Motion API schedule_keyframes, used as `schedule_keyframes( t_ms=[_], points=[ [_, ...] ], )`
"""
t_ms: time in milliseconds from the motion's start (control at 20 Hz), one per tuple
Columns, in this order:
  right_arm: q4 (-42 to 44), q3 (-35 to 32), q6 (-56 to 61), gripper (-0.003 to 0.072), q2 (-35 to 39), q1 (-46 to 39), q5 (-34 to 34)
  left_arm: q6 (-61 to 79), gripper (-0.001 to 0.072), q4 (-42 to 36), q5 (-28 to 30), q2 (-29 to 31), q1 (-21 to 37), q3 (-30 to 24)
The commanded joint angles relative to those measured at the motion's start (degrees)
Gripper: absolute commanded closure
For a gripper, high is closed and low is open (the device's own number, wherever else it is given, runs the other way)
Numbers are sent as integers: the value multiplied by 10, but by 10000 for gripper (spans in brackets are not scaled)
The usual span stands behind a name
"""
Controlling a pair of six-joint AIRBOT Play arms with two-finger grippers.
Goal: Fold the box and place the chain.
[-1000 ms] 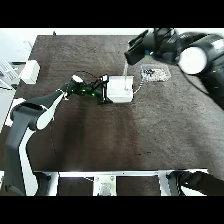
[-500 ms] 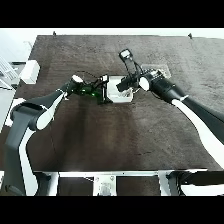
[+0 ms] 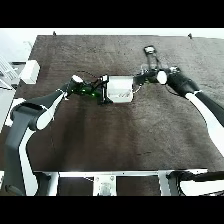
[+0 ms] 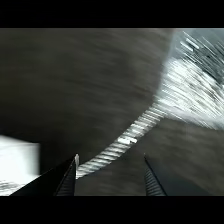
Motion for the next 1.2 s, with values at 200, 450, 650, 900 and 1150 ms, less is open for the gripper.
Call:
schedule_keyframes(
  t_ms=[200,450,650,900,1150],
  points=[
    [351,71,-250,192,-118,-126,30,0,361,0,0,0,0,0],
    [425,149,-317,207,-197,-131,96,0,361,0,0,0,0,0],
    [445,175,-342,281,-221,-131,117,0,361,0,0,0,0,0],
    [447,180,-398,620,-221,-128,125,0,361,0,0,0,0,0],
    [440,191,-355,680,-155,-125,123,0,361,0,0,0,0,0]
  ],
)
